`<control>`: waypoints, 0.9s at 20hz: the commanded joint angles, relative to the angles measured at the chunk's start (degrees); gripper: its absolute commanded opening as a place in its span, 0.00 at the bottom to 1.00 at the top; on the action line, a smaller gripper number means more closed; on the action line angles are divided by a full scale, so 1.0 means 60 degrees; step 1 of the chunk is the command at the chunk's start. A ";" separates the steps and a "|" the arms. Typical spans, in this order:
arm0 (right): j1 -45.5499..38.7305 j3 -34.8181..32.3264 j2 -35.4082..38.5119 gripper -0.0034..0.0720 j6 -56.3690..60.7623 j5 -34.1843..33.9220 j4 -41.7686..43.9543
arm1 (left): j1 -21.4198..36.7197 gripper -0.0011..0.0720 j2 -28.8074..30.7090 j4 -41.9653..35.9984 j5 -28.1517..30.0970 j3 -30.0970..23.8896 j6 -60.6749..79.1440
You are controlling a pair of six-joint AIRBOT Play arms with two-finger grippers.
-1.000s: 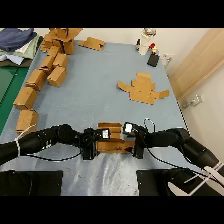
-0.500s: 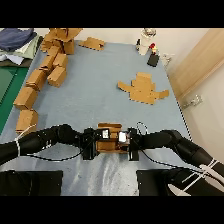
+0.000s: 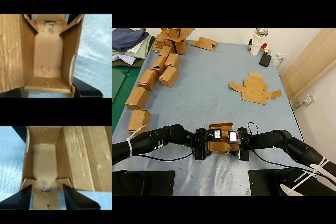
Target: Fold the box.
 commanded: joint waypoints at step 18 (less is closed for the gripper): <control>-0.1679 0.1202 0.1133 0.05 1.5577 -0.3909 -0.7435 | 0.0000 0.66 0.0004 0.0000 0.0011 -0.0004 0.0000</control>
